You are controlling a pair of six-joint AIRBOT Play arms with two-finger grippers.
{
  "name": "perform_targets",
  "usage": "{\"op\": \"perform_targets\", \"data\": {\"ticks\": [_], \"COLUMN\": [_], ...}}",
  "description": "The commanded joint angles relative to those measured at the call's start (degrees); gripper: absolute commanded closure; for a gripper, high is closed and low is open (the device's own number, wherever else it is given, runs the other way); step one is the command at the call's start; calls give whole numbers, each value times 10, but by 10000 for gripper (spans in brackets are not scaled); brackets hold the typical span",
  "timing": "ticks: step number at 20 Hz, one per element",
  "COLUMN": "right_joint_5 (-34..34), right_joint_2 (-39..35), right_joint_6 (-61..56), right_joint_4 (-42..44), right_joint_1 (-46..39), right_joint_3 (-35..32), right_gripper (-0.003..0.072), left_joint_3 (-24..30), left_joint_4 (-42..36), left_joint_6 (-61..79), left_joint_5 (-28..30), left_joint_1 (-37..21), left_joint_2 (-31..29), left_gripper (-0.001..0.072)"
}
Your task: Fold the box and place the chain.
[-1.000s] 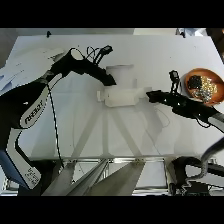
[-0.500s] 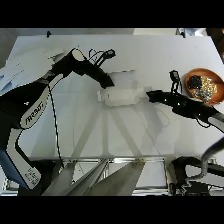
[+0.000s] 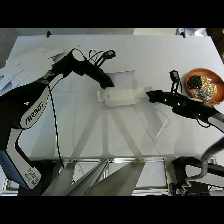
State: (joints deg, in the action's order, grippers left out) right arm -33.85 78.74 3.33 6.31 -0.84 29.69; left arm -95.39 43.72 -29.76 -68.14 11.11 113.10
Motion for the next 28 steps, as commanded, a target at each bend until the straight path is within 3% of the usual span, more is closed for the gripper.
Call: {"op": "perform_targets", "data": {"ticks": [1, 19, 22, 25, 28], "right_joint_5": [0, 0, -3, -32, -20], "right_joint_2": [0, 0, 0, -13, -33], "right_joint_6": [0, 0, -3, -23, -22], "right_joint_4": [0, 0, 2, 2, 2], "right_joint_1": [0, 0, 0, 0, 0], "right_joint_3": [0, 0, 0, 0, 0], "right_gripper": [676, 670, 354, 346, 352], "left_joint_3": [0, 0, 0, 0, 0], "left_joint_4": [-3, -4, -4, -4, -4], "left_joint_6": [0, 0, 0, 1, 59], "left_joint_5": [-1, 0, -1, -3, -45], "left_joint_1": [0, 0, 0, -1, -1], "left_joint_2": [0, 0, 0, -9, -30], "left_gripper": [698, 698, 699, 701, 703]}}
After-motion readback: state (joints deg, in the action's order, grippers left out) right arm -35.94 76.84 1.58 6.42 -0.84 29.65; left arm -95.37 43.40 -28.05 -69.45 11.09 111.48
